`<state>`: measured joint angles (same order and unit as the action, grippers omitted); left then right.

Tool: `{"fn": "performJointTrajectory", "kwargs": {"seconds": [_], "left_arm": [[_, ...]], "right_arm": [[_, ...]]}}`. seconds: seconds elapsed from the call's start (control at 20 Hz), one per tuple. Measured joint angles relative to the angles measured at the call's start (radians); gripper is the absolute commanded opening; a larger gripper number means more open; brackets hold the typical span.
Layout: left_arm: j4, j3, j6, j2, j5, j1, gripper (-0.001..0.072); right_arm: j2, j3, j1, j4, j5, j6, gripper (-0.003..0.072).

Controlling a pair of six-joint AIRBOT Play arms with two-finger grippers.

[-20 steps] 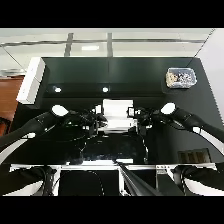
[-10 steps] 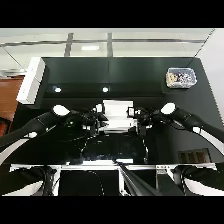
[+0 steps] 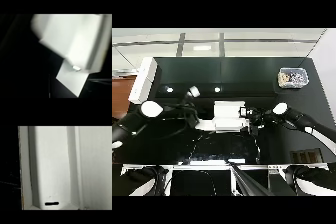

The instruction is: Fold the box and place the chain.

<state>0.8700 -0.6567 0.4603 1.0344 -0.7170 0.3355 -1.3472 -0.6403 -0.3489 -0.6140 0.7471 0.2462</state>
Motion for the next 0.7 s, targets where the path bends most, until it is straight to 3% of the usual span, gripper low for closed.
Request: {"fn": "performJointTrajectory", "kwargs": {"seconds": [0.2,0.4,0.55,0.7], "left_arm": [[0.086,0.004,0.482,0.016,-0.153,-0.262,0.0026],[-0.064,0.016,0.606,0.164,-0.383,-0.472,0.0023],[-0.145,0.022,0.61,0.292,-0.478,-0.496,0.0023],[-0.189,0.024,0.613,0.365,-0.458,-0.437,0.0023]], "right_arm": [[0.0,0.0,0.0,0.0,0.0,0.0,0.0075],[0.0,0.0,0.0,0.0,0.0,0.0,0.0075],[0.0,0.0,0.0,0.0,0.0,0.0,0.0075],[0.0,0.0,0.0,0.0,0.0,0.0,0.0076]]}}
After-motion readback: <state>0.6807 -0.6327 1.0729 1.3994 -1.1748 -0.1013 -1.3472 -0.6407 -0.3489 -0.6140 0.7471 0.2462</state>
